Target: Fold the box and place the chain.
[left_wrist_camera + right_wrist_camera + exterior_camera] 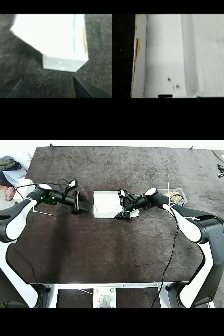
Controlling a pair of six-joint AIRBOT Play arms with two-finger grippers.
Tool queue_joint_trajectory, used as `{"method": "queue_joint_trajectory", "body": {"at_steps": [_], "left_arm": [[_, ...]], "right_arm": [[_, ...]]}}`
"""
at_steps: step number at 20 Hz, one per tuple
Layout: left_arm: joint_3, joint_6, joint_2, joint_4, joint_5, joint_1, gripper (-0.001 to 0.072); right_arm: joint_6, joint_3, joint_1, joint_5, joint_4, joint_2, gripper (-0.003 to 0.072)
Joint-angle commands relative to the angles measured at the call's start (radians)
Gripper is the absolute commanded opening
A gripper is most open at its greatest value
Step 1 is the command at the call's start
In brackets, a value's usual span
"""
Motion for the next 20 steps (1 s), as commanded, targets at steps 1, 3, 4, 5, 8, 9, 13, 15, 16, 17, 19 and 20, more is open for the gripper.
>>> {"method": "queue_joint_trajectory", "body": {"at_steps": [1, 3, 4, 5, 8, 9, 13, 15, 16, 17, 19, 20], "left_arm": [[-0.008, 0.091, -0.017, 0.008, -0.005, -0.034, 0.072], [-0.008, 0.09, -0.038, 0.008, -0.013, -0.045, 0.072], [-0.008, 0.09, -0.041, 0.008, -0.019, -0.051, 0.072], [-0.008, 0.09, -0.042, 0.003, -0.028, -0.053, 0.072], [-0.008, 0.091, -0.042, -0.026, -0.025, -0.054, 0.072], [-0.008, 0.091, -0.042, -0.026, -0.021, -0.054, 0.072], [-0.008, 0.09, -0.042, -0.024, 0.001, -0.069, 0.072], [-0.008, 0.09, -0.042, -0.022, 0.012, -0.089, 0.072], [-0.008, 0.084, -0.044, -0.019, 0.031, -0.091, 0.072], [-0.008, 0.07, -0.045, -0.033, 0.043, -0.091, 0.072], [-0.008, 0.064, -0.045, -0.041, 0.055, -0.091, 0.072], [-0.008, 0.063, -0.045, -0.042, 0.061, -0.091, 0.072]], "right_arm": [[0.0, 0.0, 0.0, 0.0, 0.0, 0.0, 0.0394], [0.0, 0.0, 0.0, 0.0, 0.0, 0.0, 0.0394], [0.0, 0.0, 0.0, 0.0, 0.0, 0.0, 0.0394], [0.0, 0.0, 0.0, 0.0, 0.0, 0.0, 0.0394], [0.0, 0.0, 0.0, 0.0, 0.0, 0.0, 0.0394], [0.0, 0.0, 0.0, 0.0, 0.0, 0.0, 0.0394], [0.0, 0.0, 0.0, 0.0, 0.0, 0.0, 0.0394], [0.0, 0.0, 0.0, 0.0, 0.0, 0.0, 0.0394], [0.0, 0.0, 0.0, 0.0, 0.0, 0.0, 0.0394], [0.0, 0.0, 0.0, 0.0, 0.0, 0.0, 0.0394], [0.0, 0.0, 0.0, 0.0, 0.0, 0.0, 0.0394], [0.0, 0.0, 0.0, 0.0, 0.0, 0.0, 0.0394]]}}
